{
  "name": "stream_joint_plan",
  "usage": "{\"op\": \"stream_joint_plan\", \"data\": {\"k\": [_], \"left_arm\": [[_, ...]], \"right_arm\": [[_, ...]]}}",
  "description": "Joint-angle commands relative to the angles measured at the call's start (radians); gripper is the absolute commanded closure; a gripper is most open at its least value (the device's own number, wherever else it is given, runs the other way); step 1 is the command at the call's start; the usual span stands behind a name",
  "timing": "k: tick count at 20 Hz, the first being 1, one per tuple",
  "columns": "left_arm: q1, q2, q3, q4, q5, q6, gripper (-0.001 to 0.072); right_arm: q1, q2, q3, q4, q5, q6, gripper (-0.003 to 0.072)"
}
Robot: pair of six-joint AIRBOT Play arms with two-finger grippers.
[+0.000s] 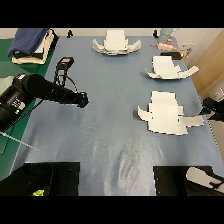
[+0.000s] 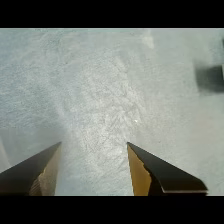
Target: Fold the box.
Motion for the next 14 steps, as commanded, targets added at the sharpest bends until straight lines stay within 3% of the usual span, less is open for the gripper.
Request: {"op": "stream_joint_plan", "data": {"k": [1, 11, 14], "left_arm": [[0.001, -0.001, 0.001, 0.000, -0.004, -0.024, 0.0096], [0.001, -0.001, 0.001, -0.011, -0.005, -0.084, 0.0096], [0.001, -0.001, 0.001, -0.028, -0.012, -0.094, 0.0096]], "right_arm": [[-0.158, -0.148, 0.039, 0.125, 0.002, -0.202, 0.0219], [-0.190, -0.382, 0.116, 0.320, 0.130, -0.409, 0.0253], [-0.187, -0.394, 0.115, 0.405, 0.207, -0.468, 0.0574]]}}
